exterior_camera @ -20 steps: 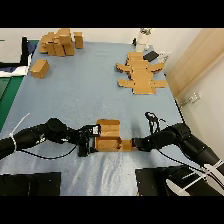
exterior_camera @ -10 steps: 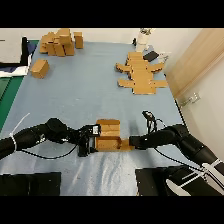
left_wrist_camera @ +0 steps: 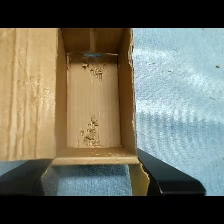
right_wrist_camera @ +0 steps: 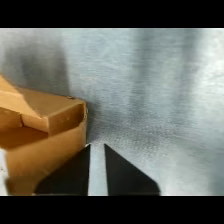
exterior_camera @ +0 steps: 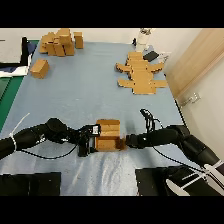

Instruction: Fold the box.

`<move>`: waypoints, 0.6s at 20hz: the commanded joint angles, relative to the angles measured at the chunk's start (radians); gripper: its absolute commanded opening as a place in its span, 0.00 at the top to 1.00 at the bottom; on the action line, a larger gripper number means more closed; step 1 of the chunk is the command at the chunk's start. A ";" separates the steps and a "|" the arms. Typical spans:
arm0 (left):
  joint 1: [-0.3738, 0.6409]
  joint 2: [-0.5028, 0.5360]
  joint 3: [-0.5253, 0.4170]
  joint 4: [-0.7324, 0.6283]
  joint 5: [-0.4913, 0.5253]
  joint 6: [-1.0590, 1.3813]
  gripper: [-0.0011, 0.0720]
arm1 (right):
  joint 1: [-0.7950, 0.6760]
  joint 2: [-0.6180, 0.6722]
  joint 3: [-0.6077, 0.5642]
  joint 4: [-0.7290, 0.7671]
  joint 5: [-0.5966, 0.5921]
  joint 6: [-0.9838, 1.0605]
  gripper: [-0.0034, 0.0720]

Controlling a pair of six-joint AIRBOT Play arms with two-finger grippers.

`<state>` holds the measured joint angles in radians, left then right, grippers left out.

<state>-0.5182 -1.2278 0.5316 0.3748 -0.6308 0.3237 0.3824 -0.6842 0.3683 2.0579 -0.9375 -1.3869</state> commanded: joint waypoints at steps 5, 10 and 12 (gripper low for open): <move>0.000 0.000 0.000 0.000 0.000 0.000 0.28 | 0.000 0.047 0.032 0.042 -0.044 0.018 0.51; 0.000 0.000 0.000 0.000 0.000 0.000 0.28 | 0.020 -0.021 0.035 0.087 -0.022 0.016 0.34; 0.000 0.000 0.000 0.000 0.000 0.000 0.28 | 0.052 -0.059 0.056 0.084 -0.015 0.017 0.35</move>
